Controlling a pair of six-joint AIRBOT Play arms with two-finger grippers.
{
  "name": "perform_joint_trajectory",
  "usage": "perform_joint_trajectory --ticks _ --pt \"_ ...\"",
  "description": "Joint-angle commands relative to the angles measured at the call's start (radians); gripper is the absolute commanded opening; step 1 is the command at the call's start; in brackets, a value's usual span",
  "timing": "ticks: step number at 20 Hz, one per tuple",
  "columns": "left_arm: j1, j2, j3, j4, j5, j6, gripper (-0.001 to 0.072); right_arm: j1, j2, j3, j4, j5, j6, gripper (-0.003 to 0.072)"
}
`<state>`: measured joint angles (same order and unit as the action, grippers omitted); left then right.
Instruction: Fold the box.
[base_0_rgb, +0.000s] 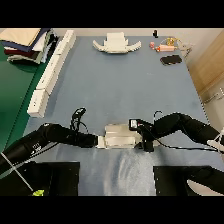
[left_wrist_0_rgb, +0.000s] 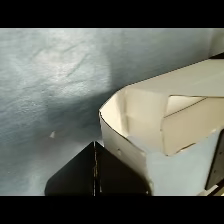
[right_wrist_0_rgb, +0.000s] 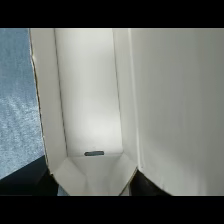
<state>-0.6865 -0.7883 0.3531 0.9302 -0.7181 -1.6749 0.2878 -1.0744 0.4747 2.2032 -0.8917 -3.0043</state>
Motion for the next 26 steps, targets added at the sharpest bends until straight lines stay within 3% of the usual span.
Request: perform_joint_trajectory --ticks 1,2,10,21,23,26 --pt "-0.016 -0.008 0.043 -0.018 -0.007 0.003 0.0181 0.001 0.0 0.0 0.0 0.0 0.0 0.0511" --pt "-0.016 -0.008 0.06 0.003 -0.023 0.002 0.0446 0.001 0.0 0.0 0.0 0.0 0.0 0.0511" --pt "-0.017 -0.008 0.133 -0.013 -0.025 -0.001 0.0454 0.001 0.0 0.0 0.0 0.0 0.0 0.051" --pt "-0.027 -0.069 0.14 -0.138 -0.025 -0.005 0.0452 0.001 0.0 0.0 0.0 0.0 0.0 0.051" --pt "-0.066 -0.107 0.164 -0.09 -0.024 -0.08 0.0452 0.001 0.0 0.0 0.0 0.0 0.0 0.051" --pt "-0.168 -0.157 0.233 0.125 -0.029 -0.329 0.0452 0.001 0.0 0.0 0.0 0.0 0.0 0.051"
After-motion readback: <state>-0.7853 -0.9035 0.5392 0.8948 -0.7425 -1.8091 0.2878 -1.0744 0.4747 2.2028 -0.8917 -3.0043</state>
